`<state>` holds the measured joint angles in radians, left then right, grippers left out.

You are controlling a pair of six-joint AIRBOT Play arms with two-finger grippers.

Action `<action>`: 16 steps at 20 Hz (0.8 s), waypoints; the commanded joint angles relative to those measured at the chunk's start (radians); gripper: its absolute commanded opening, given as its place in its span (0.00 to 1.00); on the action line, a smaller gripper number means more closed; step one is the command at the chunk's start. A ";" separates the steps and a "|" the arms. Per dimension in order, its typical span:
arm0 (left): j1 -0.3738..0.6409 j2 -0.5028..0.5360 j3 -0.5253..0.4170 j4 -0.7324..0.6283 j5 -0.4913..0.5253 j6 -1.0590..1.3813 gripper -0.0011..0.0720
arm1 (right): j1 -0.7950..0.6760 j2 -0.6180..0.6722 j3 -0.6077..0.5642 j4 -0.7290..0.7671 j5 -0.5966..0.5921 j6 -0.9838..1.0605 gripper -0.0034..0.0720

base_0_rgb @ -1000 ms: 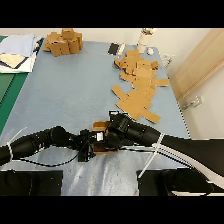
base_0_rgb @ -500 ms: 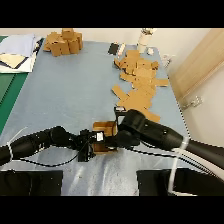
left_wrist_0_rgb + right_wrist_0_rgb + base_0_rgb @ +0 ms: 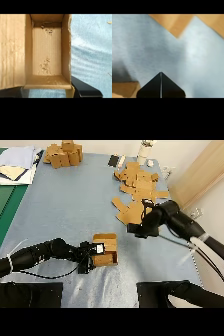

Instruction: Fold the box.

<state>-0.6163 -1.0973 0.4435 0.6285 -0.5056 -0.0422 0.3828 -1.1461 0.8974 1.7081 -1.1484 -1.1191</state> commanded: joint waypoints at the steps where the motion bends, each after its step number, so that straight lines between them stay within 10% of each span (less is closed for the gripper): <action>1: 0.000 0.000 0.000 0.000 0.000 0.000 0.73 | -0.231 -0.196 -0.003 0.672 0.137 -0.741 0.05; 7: 0.000 0.000 0.000 0.000 -0.001 0.000 0.73 | -0.029 -0.278 -0.006 0.895 -0.061 -1.290 0.05; 16: 0.000 0.000 0.000 0.000 0.000 0.000 0.73 | 0.300 0.080 -0.184 0.553 0.261 -1.179 0.05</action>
<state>-0.6163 -1.0973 0.4435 0.6285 -0.5060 -0.0422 0.5846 -1.1561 0.7616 2.4176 -1.0065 -2.3550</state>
